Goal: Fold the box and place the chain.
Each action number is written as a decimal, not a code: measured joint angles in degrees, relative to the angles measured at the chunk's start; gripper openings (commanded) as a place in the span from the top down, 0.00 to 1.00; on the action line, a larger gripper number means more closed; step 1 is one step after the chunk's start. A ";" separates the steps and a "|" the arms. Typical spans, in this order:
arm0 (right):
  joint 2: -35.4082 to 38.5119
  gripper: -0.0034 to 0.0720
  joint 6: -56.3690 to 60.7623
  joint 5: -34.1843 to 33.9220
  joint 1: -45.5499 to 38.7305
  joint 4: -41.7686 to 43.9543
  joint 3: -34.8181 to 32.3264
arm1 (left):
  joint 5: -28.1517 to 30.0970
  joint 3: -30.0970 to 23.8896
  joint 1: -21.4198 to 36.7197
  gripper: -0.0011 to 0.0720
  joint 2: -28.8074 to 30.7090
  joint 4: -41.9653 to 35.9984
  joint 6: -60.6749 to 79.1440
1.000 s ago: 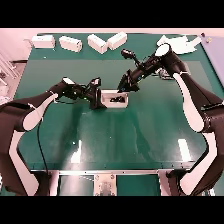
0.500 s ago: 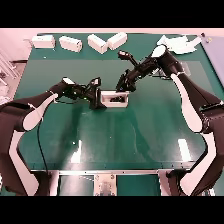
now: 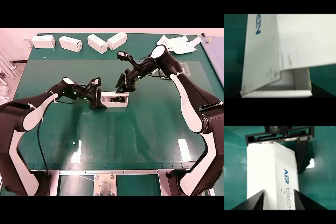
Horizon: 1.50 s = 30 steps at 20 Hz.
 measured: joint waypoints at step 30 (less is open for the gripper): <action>-2.43 0.26 1.31 1.44 1.42 -1.84 -0.09 | 0.02 0.00 0.00 0.19 0.00 0.00 0.00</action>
